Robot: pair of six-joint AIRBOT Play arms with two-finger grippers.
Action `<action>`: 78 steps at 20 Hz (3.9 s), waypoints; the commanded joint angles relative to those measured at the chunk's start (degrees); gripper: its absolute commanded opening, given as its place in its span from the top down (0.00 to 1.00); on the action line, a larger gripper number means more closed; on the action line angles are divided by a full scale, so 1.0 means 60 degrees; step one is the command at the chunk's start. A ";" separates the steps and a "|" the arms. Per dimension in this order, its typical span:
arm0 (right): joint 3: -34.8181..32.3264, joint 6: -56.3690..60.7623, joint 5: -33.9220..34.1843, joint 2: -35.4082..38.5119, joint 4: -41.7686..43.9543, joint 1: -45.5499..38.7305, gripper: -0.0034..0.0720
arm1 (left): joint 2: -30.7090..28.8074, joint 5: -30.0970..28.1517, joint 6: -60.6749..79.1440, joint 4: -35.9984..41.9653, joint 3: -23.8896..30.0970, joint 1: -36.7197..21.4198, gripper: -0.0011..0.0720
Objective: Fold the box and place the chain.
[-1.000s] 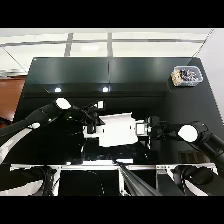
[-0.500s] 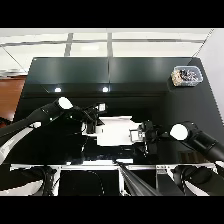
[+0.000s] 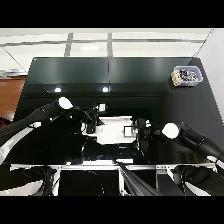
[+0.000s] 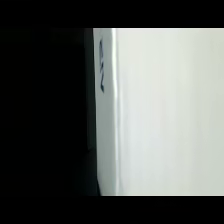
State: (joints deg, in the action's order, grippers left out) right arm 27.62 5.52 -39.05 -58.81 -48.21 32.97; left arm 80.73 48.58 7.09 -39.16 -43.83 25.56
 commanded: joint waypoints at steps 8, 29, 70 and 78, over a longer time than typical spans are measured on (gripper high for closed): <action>0.0634 -0.2339 0.0025 -0.0066 0.1818 -0.1636 0.01 | 0.0007 0.0266 0.0000 -0.0004 -0.0007 0.0007 0.95; 0.0630 -0.4113 -0.1140 -0.1953 0.3126 -0.2025 0.02 | 0.0007 0.0237 0.0004 -0.0004 -0.0007 0.0007 0.95; 0.0878 -0.3089 -0.0787 -0.2510 0.2419 -0.1745 0.24 | 0.0007 0.0237 0.0000 0.0135 -0.0007 0.0007 0.95; 0.0878 -0.2739 -0.0361 -0.2510 0.2535 -0.1745 0.24 | -0.0393 0.0306 -0.0987 -0.0124 -0.0117 -0.0313 0.02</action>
State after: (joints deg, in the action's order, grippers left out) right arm 32.84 -11.73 -42.41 -73.82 -33.32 22.46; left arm 79.79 50.02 5.10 -38.68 -44.12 24.73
